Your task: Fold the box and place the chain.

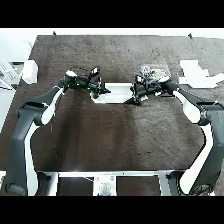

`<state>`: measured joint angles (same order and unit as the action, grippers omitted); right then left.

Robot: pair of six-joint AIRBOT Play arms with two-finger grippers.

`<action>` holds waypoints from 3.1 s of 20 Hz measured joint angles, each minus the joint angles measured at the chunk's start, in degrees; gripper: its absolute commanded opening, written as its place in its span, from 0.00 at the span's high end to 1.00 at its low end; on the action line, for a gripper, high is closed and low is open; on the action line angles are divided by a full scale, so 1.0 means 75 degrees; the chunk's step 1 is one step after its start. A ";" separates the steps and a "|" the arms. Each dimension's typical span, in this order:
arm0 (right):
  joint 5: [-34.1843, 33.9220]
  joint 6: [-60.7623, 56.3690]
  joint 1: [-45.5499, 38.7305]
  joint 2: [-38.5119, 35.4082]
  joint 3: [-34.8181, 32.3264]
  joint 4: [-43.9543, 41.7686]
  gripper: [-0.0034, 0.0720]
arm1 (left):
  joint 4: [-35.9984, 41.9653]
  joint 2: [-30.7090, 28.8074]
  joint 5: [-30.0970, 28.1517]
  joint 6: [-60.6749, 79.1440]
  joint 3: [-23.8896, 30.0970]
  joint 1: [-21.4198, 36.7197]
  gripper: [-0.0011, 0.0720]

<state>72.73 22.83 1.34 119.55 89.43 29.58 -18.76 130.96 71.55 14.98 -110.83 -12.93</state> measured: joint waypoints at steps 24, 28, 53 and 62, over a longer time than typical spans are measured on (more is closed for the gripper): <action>-0.0006 0.0239 0.0000 0.0029 0.0020 -0.0070 0.30 | -0.0003 0.0000 0.0006 0.0003 0.0000 0.0000 0.95; -0.0009 0.0239 0.0000 0.0029 0.0006 -0.0079 0.30 | -0.0006 0.0000 0.0000 0.0003 0.0000 0.0000 0.95; -0.0012 0.0233 0.0000 0.0029 0.0000 -0.0079 0.29 | 0.0329 -0.0003 0.0146 -0.0015 -0.0012 0.0003 0.55; -0.0012 0.0233 0.0000 0.0029 0.0000 -0.0076 0.30 | 0.1043 -0.0303 0.1536 -0.0143 -0.0012 0.0495 0.57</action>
<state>72.64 24.58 1.34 119.77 89.43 29.02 -10.94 128.68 83.07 13.91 -110.91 -9.21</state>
